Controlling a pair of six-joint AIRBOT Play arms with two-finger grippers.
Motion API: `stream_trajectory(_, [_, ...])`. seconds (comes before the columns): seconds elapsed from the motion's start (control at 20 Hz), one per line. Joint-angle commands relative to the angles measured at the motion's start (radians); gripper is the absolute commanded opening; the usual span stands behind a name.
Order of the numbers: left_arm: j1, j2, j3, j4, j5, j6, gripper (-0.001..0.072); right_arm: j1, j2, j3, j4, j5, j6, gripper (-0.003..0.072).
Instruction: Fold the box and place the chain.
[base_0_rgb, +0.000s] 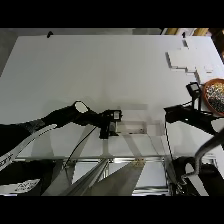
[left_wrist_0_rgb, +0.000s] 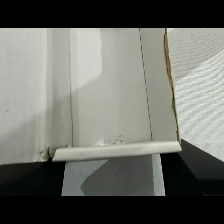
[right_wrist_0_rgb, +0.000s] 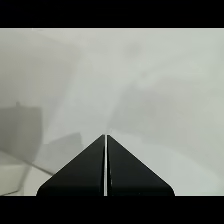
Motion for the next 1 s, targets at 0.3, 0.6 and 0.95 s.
stream_trajectory(0.3, [0.001,0.000,0.000,0.000,0.001,0.000,0.0289,-0.061,-0.194,0.000,-0.097,0.144,0.282,0.0021])
stream_trajectory(0.6, [0.001,0.000,0.000,0.001,0.000,0.000,0.0289,0.003,-0.244,0.000,-0.036,0.237,0.190,0.0020])
stream_trajectory(0.95, [0.001,0.000,0.000,0.000,0.000,0.000,0.0289,0.101,-0.314,0.000,0.067,0.277,0.113,0.0020])
